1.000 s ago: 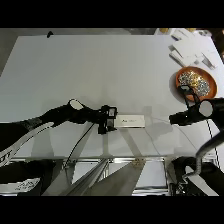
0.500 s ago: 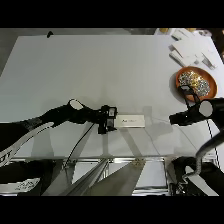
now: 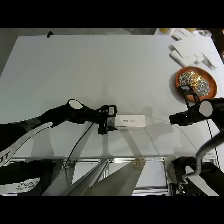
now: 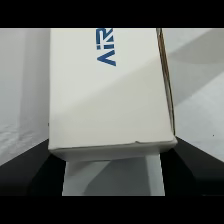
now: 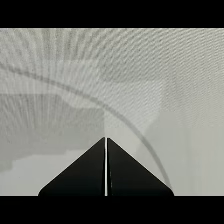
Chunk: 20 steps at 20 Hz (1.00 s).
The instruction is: Fold the box and place the chain.
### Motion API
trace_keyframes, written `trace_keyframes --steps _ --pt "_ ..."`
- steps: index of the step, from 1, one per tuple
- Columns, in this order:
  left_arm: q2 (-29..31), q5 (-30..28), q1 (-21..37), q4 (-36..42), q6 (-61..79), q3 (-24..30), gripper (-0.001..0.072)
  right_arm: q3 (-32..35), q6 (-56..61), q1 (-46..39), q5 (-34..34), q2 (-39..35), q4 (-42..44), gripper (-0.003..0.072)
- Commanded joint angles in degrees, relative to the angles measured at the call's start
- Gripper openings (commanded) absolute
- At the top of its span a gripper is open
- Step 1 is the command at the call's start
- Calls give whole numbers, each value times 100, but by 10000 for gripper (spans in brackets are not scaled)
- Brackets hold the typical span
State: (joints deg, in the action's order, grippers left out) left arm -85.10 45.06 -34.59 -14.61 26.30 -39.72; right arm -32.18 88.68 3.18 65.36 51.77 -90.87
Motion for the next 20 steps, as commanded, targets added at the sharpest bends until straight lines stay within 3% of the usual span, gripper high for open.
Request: trace_keyframes --steps 1,3,6,10,13,16,18,20 --pt "533 11 186 -317 -455 -2 15 2 0 -4 0 2 0 19" --pt "1106 -26 503 -922 -1379 -2 28 2 0 -4 0 2 0 19" --pt "1937 -522 1248 -2267 -3875 -2 26 2 0 -2 0 2 0 19" --pt "2684 -601 2852 -4387 -6832 -2 27 2 0 -2 0 2 0 19" --pt "2673 -417 4203 -5683 -8647 4 29 2 0 -2 0 2 0 19" --pt "2503 -380 5230 -5788 -9571 70 33 2 0 -2 0 2 0 19" --pt "2284 -177 5493 -5796 -9663 72 43 2 0 -2 0 2 0 19" --pt "2052 0 5519 -5880 -9663 72 184 2 0 -2 0 2 0 19"
